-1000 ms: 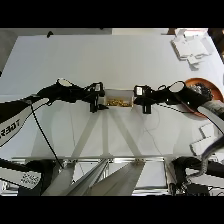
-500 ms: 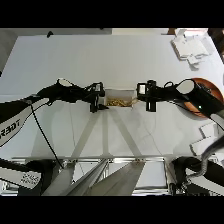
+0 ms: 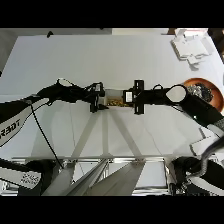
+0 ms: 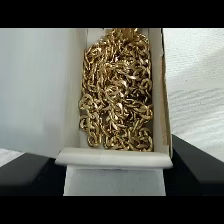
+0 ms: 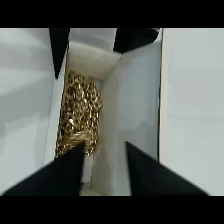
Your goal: Fold the box and place the chain.
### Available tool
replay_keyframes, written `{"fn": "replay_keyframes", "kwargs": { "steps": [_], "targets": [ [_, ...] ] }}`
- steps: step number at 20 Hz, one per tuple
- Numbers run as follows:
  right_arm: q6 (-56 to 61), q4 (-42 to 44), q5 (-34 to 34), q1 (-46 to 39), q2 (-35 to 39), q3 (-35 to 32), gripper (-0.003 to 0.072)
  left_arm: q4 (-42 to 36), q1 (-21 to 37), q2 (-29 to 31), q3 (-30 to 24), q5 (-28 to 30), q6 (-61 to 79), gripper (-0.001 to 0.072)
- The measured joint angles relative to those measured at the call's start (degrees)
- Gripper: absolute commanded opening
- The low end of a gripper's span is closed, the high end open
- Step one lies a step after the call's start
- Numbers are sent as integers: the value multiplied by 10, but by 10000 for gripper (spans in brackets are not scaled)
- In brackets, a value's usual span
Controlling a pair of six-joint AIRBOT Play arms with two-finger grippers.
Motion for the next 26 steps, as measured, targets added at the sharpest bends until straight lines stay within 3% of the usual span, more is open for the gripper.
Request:
{"fn": "replay_keyframes", "kwargs": {
  "steps": [3,5,6,11,16,18,20,26],
  "targets": [
    [35,32,0,9,2,10,316,0,0,0,0,0,0,342],
    [85,43,7,11,3,30,208,0,0,0,0,0,0,342],
    [119,46,8,12,3,45,194,0,0,0,0,0,0,342],
    [354,-9,4,-2,-30,150,212,0,0,0,0,0,0,342],
    [544,-104,101,-23,-128,245,279,0,0,0,0,0,0,342],
    [562,-118,143,-26,-161,262,280,0,0,0,0,0,0,342],
    [560,-127,180,-27,-183,269,349,0,0,0,0,0,0,342],
    [464,-137,216,-14,-207,277,349,0,0,0,0,0,0,342]
  ]
}}
